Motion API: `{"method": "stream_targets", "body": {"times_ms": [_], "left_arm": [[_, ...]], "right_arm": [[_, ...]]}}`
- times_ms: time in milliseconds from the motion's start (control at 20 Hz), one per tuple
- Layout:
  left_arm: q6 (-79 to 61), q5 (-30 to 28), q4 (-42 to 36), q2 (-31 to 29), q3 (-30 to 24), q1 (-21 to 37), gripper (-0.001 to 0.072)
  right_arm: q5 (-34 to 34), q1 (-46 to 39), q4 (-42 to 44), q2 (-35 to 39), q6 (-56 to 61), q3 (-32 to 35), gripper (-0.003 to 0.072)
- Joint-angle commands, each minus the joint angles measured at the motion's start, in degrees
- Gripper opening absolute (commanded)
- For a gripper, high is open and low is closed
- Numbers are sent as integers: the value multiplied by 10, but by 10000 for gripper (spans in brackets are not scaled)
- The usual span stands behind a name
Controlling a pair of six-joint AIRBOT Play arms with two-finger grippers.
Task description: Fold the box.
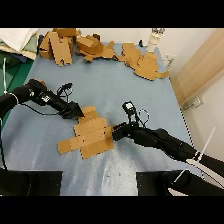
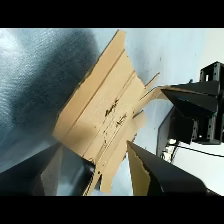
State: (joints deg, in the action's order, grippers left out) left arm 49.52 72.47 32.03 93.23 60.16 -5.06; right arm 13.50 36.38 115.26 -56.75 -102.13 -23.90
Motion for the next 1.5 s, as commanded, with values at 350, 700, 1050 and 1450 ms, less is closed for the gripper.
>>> {"method": "stream_targets", "body": {"times_ms": [350,700,1050,1450], "left_arm": [[-84,2,-115,35,0,-31,588],[-116,19,-108,43,0,-31,460],[-142,34,-92,43,0,-31,351],[-153,42,-63,43,0,-31,342]], "right_arm": [[16,1,0,0,2,0,2],[16,0,-9,0,2,0,2],[16,0,-10,0,2,0,2],[16,0,-10,0,2,0,2]]}}
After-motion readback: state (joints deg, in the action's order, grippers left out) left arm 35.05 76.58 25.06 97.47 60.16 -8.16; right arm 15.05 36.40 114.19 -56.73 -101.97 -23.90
